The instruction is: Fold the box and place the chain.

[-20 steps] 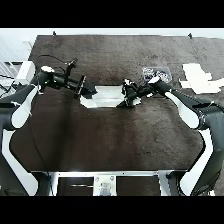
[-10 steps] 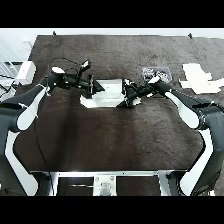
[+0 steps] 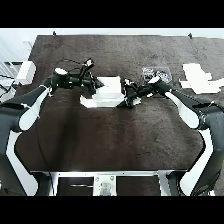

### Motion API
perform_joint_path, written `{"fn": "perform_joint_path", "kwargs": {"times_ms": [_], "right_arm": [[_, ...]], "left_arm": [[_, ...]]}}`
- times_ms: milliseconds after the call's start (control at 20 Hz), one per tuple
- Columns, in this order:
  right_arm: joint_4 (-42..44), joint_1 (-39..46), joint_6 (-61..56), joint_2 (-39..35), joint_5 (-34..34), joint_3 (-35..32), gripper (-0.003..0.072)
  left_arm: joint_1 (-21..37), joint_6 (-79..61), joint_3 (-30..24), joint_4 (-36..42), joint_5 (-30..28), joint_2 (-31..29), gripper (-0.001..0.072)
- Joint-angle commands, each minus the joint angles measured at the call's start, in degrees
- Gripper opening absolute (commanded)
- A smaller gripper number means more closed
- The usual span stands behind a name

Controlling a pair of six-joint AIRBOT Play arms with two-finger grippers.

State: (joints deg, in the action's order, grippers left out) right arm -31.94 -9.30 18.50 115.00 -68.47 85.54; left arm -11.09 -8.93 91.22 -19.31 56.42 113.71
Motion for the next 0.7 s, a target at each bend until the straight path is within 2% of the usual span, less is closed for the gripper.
{"fn": "perform_joint_path", "kwargs": {"times_ms": [0,400,650], "right_arm": [[0.0,0.0,0.0,0.0,0.0,0.0,0.0589],[0.0,0.0,0.0,0.0,0.0,0.0,0.0589],[0.0,0.0,0.0,0.0,0.0,0.0,0.0589]], "left_arm": [[0.0,1.6,-0.3,-1.1,-0.4,0.7,0.0017],[0.0,1.8,-0.5,-2.9,0.1,1.1,0.0018],[0.0,1.8,0.2,-5.6,3.6,-3.2,0.0018]]}}
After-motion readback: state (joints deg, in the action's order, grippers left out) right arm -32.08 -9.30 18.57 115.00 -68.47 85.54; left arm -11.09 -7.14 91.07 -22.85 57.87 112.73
